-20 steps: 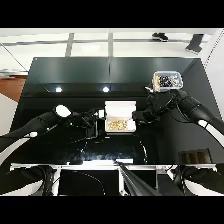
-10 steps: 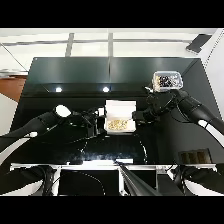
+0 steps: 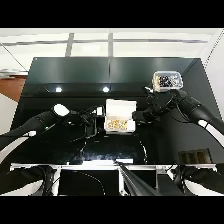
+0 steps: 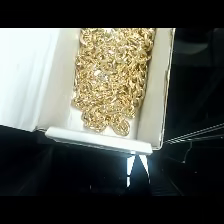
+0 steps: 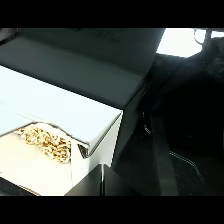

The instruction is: Fold the box and place the chain.

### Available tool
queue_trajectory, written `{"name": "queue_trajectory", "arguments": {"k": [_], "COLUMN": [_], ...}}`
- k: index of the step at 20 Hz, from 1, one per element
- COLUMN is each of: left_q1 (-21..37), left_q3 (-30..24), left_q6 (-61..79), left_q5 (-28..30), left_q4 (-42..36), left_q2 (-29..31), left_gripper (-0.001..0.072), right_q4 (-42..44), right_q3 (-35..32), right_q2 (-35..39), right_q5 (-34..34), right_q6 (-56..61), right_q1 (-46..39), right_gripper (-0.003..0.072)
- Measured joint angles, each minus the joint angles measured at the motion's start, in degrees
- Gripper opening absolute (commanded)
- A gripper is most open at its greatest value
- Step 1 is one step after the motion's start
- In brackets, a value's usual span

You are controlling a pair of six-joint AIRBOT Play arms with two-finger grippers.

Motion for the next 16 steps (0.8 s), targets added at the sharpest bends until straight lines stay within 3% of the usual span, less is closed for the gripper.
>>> {"name": "queue_trajectory", "arguments": {"k": [16], "left_q1": [0.11], "left_q3": [0.09], "left_q6": [4.02], "left_q5": [2.43], "left_q4": [-4.26], "left_q2": [-0.59], "left_gripper": [0.0683], "right_q4": [0.0], "right_q3": [0.0], "right_q2": [0.0], "right_q5": [-0.07], "right_q6": [-0.02], "right_q1": [0.0], "right_gripper": [0.0017]}}
